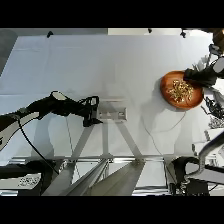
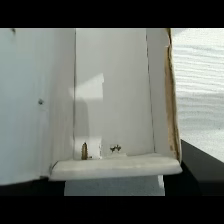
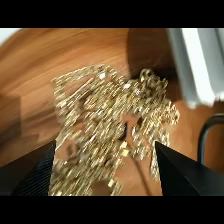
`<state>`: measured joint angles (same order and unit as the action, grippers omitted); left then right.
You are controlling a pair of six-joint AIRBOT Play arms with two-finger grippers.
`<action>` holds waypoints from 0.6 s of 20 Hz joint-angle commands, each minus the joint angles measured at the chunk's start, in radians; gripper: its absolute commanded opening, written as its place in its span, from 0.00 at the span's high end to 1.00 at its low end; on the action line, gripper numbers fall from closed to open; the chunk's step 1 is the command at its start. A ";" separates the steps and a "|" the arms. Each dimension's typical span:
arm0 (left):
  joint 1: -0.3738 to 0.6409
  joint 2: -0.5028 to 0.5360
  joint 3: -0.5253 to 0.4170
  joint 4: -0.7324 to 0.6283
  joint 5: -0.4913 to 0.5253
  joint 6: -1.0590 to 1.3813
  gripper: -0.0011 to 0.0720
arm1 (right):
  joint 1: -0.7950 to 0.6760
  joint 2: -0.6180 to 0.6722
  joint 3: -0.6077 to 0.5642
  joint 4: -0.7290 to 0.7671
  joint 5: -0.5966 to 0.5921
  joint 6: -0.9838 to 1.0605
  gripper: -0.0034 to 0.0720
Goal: Fold the box and place the chain.
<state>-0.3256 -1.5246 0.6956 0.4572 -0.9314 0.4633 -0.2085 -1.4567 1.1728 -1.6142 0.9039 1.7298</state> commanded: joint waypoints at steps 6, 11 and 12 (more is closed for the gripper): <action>0.000 0.001 0.000 0.000 0.000 0.000 0.69 | -0.030 -0.234 0.092 0.041 0.054 -0.063 0.03; 0.000 0.001 0.000 0.000 0.000 0.000 0.69 | -0.029 -0.234 0.092 0.041 0.088 -0.063 0.32; 0.000 0.001 0.000 0.000 0.000 0.000 0.69 | -0.029 -0.234 0.092 0.042 0.092 -0.063 0.43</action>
<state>-0.3256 -1.5246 0.6956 0.4568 -0.9314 0.4629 -0.2371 -1.6817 1.2633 -1.5761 0.9707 1.6688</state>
